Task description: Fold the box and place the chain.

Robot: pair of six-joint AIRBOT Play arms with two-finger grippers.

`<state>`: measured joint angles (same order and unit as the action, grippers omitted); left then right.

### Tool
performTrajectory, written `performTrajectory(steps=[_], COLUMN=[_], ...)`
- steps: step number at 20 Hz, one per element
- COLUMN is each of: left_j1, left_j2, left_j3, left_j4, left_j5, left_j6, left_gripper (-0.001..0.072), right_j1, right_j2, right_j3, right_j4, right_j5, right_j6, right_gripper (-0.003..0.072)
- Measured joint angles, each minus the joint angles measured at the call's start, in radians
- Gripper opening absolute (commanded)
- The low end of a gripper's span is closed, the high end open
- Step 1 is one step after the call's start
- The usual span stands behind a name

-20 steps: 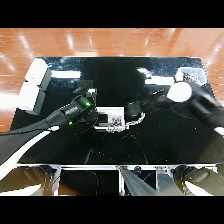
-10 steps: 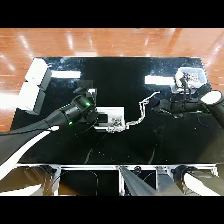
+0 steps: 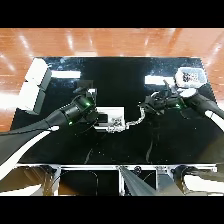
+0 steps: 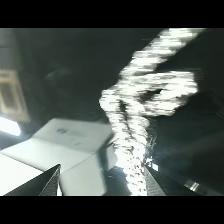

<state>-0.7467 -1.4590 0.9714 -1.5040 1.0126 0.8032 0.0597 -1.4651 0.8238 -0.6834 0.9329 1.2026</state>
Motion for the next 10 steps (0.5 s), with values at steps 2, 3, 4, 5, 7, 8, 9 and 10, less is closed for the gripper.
performTrajectory(steps=[2, 3, 4, 5, 7, 8, 9, 10], left_j1=[0.0, 0.0, 0.0, 0.0, 0.0, 0.0, 0.0, 0.0], left_j2=[0.0, 0.0, 0.0, 0.0, 0.0, 0.0, 0.0, 0.0], left_j3=[0.0, 0.0, 0.0, 0.0, 0.0, 0.0, 0.0, 0.0], left_j4=[0.001, 0.002, 0.002, 0.002, 0.002, 0.002, 0.003, 0.003], left_j5=[0.0, 0.0, 0.0, 0.0, 0.0, 0.0, 0.0, 0.0], left_j6=[0.0, 0.0, 0.0, 0.0, 0.0, 0.0, 0.0, 0.0], left_gripper=[0.0026, 0.0026, 0.0026, 0.0026, 0.0025, 0.0026, 0.0026, 0.0026], right_j1=[0.029, 0.041, 0.052, 0.06, 0.071, 0.075, 0.077, 0.079], right_j2=[-0.024, -0.033, -0.039, -0.043, -0.05, -0.052, -0.053, -0.053], right_j3=[0.016, 0.021, 0.024, 0.027, 0.029, 0.03, 0.031, 0.031], right_j4=[0.005, 0.006, 0.005, 0.004, -0.006, -0.009, -0.01, -0.01], right_j5=[-0.006, -0.013, -0.019, -0.025, -0.041, -0.04, -0.04, -0.041], right_j6=[-0.003, -0.003, -0.005, -0.006, -0.006, -0.007, -0.007, -0.007], right_gripper=[0.0607, 0.0606, 0.0579, 0.0429, 0.024, 0.0243, 0.024, 0.0029])
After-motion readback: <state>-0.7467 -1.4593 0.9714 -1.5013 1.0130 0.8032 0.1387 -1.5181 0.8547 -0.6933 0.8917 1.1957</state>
